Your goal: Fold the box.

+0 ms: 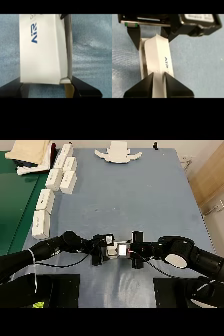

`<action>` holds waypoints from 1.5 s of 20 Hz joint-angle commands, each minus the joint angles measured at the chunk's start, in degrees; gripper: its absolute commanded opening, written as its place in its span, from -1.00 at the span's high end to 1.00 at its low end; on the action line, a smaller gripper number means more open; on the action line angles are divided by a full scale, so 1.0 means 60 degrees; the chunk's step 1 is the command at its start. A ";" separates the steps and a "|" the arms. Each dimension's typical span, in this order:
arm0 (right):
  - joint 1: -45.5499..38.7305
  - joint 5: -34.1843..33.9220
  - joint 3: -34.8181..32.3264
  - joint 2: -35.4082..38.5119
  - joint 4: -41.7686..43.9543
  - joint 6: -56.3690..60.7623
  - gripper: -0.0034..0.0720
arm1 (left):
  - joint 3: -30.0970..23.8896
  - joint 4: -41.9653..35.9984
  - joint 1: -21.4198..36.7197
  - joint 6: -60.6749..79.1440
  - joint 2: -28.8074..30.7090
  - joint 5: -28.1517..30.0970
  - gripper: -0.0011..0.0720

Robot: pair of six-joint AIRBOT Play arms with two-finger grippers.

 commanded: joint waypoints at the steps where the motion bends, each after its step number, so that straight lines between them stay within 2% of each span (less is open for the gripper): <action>1: 0.0109 0.0204 -0.0007 -0.0080 0.0117 0.0036 0.47 | -0.0004 0.0007 -0.0004 0.0000 0.0007 0.0000 0.13; 15: 0.0106 0.0623 -0.0004 -0.0076 0.0860 0.0040 0.47 | -0.0004 0.0004 -0.0004 0.0000 0.0004 0.0000 0.13; 16: 0.0102 0.0565 0.0000 -0.0069 0.0860 0.0047 0.43 | -0.0004 0.0007 -0.0004 0.0000 0.0007 0.0000 0.13; 18: 0.0102 0.0499 0.0036 -0.0015 0.0863 0.0168 -0.02 | -0.0004 0.0004 -0.0004 0.0000 0.0007 0.0000 0.13; 23: 0.0098 0.0488 0.0164 0.0605 0.0863 0.0790 -0.02 | -0.0004 0.0004 -0.0004 0.0000 0.0007 0.0000 0.13; 24: 0.0098 0.0568 0.0160 0.0801 0.0867 0.1377 0.32 | -0.0004 0.0007 -0.0004 0.0000 0.0007 0.0000 0.13; 25: 0.0102 0.0630 0.0113 0.1005 0.1016 0.2226 0.90 | -0.0004 0.0007 -0.0004 0.0000 0.0007 -0.0004 0.13; 27: 0.0102 -0.0197 -0.0423 0.1410 0.2036 0.3096 0.90 | -0.0004 0.0004 -0.0004 0.0000 0.0004 0.0000 0.13; 30: 0.0106 -0.2940 -0.1829 0.2080 0.4306 0.3187 0.90 | -0.0004 0.0007 -0.0004 0.0000 0.0004 0.0000 0.13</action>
